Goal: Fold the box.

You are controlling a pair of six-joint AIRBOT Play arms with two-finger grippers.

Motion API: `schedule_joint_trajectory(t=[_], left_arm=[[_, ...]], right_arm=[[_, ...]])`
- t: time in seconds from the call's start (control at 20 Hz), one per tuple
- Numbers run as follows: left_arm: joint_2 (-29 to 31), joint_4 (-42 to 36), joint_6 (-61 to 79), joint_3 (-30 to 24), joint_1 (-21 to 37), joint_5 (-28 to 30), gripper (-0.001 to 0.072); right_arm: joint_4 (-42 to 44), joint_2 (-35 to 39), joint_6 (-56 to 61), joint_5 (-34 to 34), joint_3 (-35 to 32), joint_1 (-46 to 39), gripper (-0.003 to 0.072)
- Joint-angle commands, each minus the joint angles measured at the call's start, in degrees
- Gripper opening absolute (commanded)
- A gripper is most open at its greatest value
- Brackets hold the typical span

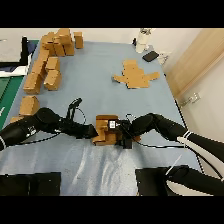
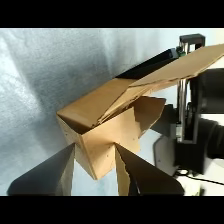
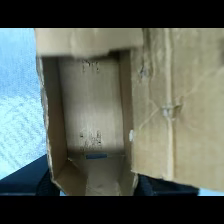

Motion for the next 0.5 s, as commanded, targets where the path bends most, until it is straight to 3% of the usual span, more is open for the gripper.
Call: schedule_joint_trajectory(t=[0.0,0.2,0.45], left_arm=[[-0.11,15.02,-14.69,3.78,-5.31,1.25,0.0387],[-0.17,36.09,-40.63,9.79,-11.65,0.92,0.0387],[-0.76,46.18,-55.84,11.89,-17.14,-2.54,0.0387]], right_arm=[[0.0,-0.04,0.0,0.0,-0.02,-0.02,0.0513],[0.0,-0.04,0.0,0.0,-0.02,-0.02,0.0514],[-0.07,-0.04,0.0,0.02,-0.02,-0.02,0.0514]])
